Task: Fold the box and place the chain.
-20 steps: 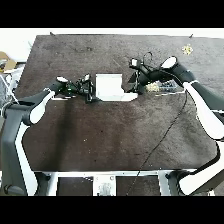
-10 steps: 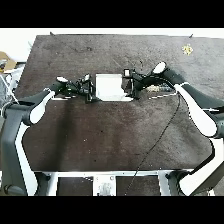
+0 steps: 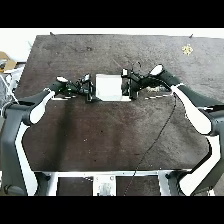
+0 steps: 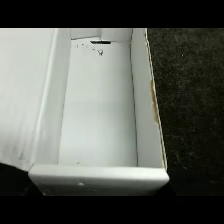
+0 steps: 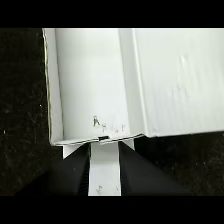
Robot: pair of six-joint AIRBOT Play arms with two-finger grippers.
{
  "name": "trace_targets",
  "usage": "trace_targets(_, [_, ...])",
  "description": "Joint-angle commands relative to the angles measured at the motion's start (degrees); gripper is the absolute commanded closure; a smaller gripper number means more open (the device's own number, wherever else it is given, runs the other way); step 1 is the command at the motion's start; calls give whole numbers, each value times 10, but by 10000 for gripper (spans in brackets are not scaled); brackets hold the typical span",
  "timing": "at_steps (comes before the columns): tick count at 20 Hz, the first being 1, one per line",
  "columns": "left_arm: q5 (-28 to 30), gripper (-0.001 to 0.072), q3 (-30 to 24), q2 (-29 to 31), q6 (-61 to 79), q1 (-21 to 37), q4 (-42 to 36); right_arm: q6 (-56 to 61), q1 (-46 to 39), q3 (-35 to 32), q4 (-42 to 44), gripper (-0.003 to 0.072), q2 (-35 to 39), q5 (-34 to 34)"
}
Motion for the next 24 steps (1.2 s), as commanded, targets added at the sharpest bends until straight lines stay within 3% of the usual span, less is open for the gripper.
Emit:
trace_targets(1, [0, 486, 0, 0, 0, 0, 0, -6, 11, 0, 12, 479, -10, 7])
trace_targets(7, [0, 486, 0, 0, 0, 0, 0, -23, 28, 0, 12, 478, -14, -43])
trace_targets(17, [0, 486, 0, 0, 0, 0, 0, -27, 37, 0, 11, 458, -14, -44])
trace_targets(18, [0, 486, 0, 0, 0, 0, 0, -27, 37, 0, 11, 413, -14, -44])
trace_targets(19, [0, 486, 0, 0, 0, 0, 0, -27, 37, 0, 11, 111, -14, -44])
trace_targets(20, [0, 486, 0, 0, 0, 0, 0, -27, 37, 0, 11, 10, -14, -44])
trace_targets(24, [0, 486, 0, 0, 0, 0, 0, -27, 37, 0, 11, 12, -14, -44])
